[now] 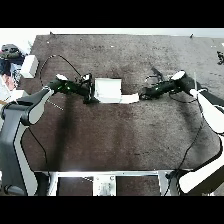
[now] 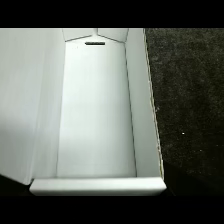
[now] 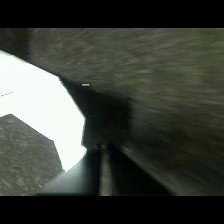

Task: Fold the box and place the chain.

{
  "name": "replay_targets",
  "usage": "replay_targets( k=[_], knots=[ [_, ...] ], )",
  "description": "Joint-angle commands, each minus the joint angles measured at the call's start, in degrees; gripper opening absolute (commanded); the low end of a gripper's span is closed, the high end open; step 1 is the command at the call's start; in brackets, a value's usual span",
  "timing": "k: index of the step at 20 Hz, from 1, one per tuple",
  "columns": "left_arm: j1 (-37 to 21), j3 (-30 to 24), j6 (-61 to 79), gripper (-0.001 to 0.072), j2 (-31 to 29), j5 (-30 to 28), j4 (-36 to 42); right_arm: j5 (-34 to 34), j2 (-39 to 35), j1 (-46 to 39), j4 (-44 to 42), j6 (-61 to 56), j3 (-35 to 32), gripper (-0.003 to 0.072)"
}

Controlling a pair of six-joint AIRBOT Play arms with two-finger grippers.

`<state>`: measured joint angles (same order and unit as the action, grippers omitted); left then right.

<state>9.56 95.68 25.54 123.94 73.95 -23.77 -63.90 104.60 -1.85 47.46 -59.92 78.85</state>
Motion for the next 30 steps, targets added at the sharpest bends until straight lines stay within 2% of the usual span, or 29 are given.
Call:
replay_targets(
  k=[1,4,5,6,11,12,13,20,30],
  knots=[
    [-0.02,0.02,-0.02,0.0354,-0.02,-0.02,0.00,1.36,1.38,3.10,-5.40,3.63,-0.76,0.0134],
    [-0.02,0.02,-0.02,0.0354,-0.02,-0.02,0.00,0.52,0.81,3.52,-11.30,4.70,-0.61,0.0151],
    [-0.02,0.02,-0.02,0.0354,-0.02,-0.02,0.00,0.13,0.63,3.76,-12.48,4.85,-0.48,0.0318],
    [-0.02,0.02,-0.02,0.0354,-0.02,-0.02,0.00,-0.44,0.55,4.33,-12.74,4.85,0.11,0.0414],
    [-0.02,0.02,-0.02,0.0354,-0.02,-0.02,0.00,-1.84,0.55,7.93,-11.28,3.02,5.40,0.0416],
    [-0.02,0.02,-0.02,0.0354,-0.02,-0.02,0.00,-1.81,0.55,8.90,-8.70,0.55,6.10,0.0489],
    [-0.02,0.02,-0.02,0.0354,-0.02,-0.02,0.00,-1.77,0.55,9.92,-5.92,-1.40,6.71,0.0620],
    [-0.02,0.02,-0.02,0.0354,-0.02,-0.02,0.00,2.29,0.74,15.96,5.29,-11.30,11.50,0.0618],
    [-0.02,0.02,-0.02,0.0354,-0.02,0.00,0.02,-0.26,7.26,23.23,21.35,-24.74,21.05,0.0594]
  ],
)
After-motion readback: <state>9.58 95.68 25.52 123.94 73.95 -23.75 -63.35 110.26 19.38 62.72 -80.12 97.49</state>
